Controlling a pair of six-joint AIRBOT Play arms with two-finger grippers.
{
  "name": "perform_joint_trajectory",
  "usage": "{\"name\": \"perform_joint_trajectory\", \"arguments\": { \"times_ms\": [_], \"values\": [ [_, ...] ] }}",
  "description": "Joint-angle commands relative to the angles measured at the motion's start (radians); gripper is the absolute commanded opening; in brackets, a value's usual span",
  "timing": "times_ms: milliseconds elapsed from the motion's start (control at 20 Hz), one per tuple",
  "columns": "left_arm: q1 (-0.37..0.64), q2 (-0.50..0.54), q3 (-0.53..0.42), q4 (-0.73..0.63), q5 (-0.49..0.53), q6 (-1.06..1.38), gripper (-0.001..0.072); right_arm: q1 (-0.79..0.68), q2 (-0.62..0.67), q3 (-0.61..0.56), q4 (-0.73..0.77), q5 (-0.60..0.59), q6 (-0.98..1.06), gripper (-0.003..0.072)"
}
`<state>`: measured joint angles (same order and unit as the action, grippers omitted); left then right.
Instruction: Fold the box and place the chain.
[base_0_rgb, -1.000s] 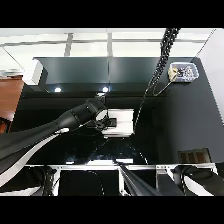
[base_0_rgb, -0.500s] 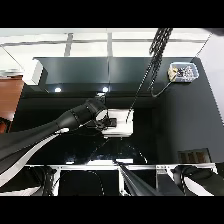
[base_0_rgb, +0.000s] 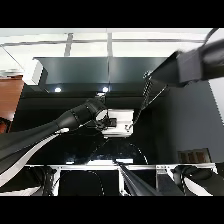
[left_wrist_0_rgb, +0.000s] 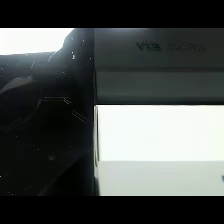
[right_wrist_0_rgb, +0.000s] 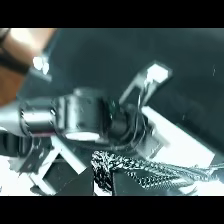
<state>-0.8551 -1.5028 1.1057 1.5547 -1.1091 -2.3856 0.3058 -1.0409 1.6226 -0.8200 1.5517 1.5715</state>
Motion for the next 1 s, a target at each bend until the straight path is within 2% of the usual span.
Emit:
{"name": "perform_joint_trajectory", "arguments": {
  "times_ms": [0, 300, 550, 750, 800, 850, 900, 950],
  "values": [
    [0.0, 0.0, 0.0, 0.0, 0.0, 0.0, 0.0029, 0.057, 0.017, -0.144, -0.011, -0.06, -0.005, 0.0018],
    [0.0, 0.0, 0.0, 0.0, 0.001, 0.0, 0.0029, 0.096, 0.018, -0.383, -0.008, -0.22, -0.009, 0.0019],
    [0.0, 0.0, 0.0, 0.0, 0.0, 0.0, 0.0029, 0.101, 0.018, -0.655, 0.002, -0.518, 0.008, 0.0019],
    [0.0, 0.0, 0.0, 0.0, 0.0, 0.0, 0.0029, 0.101, 0.017, -0.75, 0.039, -0.613, 0.01, 0.0021],
    [0.0, 0.0, 0.0, 0.0, 0.0, 0.0, 0.0029, 0.101, 0.016, -0.75, 0.041, -0.611, 0.011, 0.01],
    [0.0, 0.0, 0.0, 0.0, 0.0, 0.0, 0.0029, 0.101, 0.016, -0.75, 0.042, -0.607, 0.011, 0.0342],
    [0.0, 0.0, 0.0, 0.0, 0.001, 0.0, 0.0029, 0.095, 0.016, -0.75, 0.04, -0.599, 0.01, 0.0372],
    [0.0, 0.0, 0.0, 0.0, 0.001, 0.0, 0.0029, 0.075, 0.016, -0.75, 0.037, -0.584, 0.01, 0.0372]
  ]
}}
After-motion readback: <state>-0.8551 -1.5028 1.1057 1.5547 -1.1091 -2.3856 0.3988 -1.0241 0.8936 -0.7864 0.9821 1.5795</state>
